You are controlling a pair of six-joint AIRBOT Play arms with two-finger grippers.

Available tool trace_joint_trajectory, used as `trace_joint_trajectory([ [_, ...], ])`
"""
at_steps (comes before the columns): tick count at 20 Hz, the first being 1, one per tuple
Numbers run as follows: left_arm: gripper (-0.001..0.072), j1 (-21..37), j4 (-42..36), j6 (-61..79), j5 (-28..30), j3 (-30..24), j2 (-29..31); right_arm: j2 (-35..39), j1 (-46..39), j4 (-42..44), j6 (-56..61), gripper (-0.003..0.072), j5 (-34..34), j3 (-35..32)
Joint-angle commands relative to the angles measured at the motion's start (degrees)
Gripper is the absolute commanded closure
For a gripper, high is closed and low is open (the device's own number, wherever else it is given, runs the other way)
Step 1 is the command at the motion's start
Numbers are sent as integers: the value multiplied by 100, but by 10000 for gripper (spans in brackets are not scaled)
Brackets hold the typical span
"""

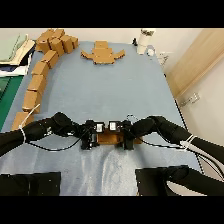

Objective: Fold the box.

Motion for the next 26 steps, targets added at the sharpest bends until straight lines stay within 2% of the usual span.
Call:
trace_joint_trajectory([
  [1,254,0,-11,-7,4,-2,-4,96,-4,-79,444,-31,-28,9],
  [7,254,0,-11,-7,2,-2,-4,743,-4,-984,1405,-30,-289,9],
  [10,254,-2,-11,-7,2,-2,-4,1276,-4,-1486,2564,-29,-975,9],
  [14,254,0,-11,-7,0,-2,-4,2009,-2,-1067,4098,-20,-1661,4],
  [19,254,-2,-11,-7,-2,-2,-4,2146,0,-260,8159,-11,-2063,4],
  [20,254,0,-11,-7,0,-2,-4,2144,2,-81,8662,-11,-2050,4],
  [24,254,-2,-11,-7,-2,-2,-4,2144,0,-33,9007,-11,-1596,4],
  [26,254,0,-11,-7,0,-2,-4,2140,0,20,9606,-11,-1355,7],
])
